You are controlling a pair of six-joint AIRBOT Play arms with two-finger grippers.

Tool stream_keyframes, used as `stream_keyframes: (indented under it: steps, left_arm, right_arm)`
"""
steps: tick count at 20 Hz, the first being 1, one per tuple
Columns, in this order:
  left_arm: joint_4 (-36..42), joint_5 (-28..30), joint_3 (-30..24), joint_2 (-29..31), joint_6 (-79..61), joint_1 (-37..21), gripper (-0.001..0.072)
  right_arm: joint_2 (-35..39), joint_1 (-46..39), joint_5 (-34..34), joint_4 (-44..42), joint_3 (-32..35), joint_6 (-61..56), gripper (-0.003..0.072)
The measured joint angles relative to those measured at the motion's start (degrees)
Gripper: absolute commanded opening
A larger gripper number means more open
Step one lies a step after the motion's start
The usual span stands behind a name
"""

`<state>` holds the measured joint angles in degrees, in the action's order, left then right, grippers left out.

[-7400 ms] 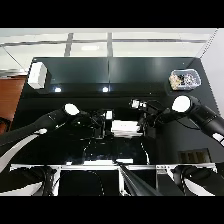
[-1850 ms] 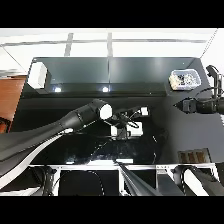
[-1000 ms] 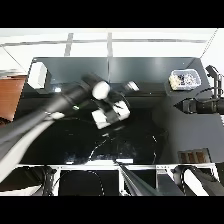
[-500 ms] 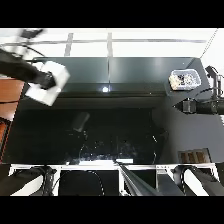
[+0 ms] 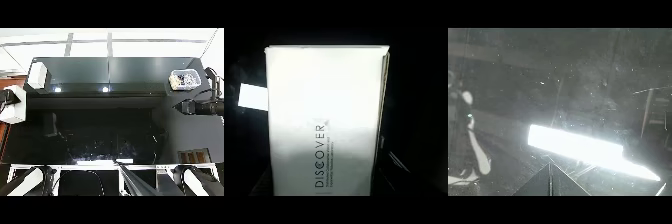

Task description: Fold the box and place the chain.

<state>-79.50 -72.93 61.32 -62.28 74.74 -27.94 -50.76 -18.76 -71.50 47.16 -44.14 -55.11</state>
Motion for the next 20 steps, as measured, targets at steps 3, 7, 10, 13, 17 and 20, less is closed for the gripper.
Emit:
stream_keyframes:
  steps: [3,7,10,13,17,20]
  left_arm:
    - [2.86,4.63,-2.56,-1.92,-4.44,-2.29,0.0275]
    - [4.68,9.73,-3.58,-7.02,-8.55,-2.69,0.0275]
    - [5.92,12.81,-3.72,-10.82,-11.47,-2.36,0.0275]
    - [6.05,15.41,-2.91,-14.58,-12.92,-1.6,0.0275]
    - [5.57,16.13,1.03,-19.78,-13.38,0.02,0.0275]
    - [3.41,15.28,4.57,-23.06,-12.33,1.22,0.0275]
  right_arm:
    - [0.0,0.0,0.15,-0.04,0.22,-0.33,0.0019]
    - [0.0,0.0,0.35,-0.02,0.26,-0.72,0.0019]
    - [0.0,0.0,0.72,-0.07,0.26,-1.33,0.0019]
    - [0.0,0.0,1.05,-0.13,0.26,-1.81,0.0019]
    - [0.0,0.0,1.2,-0.13,0.26,-2.99,0.0019]
    - [0.0,0.0,1.25,-0.13,0.26,-3.5,0.0019]
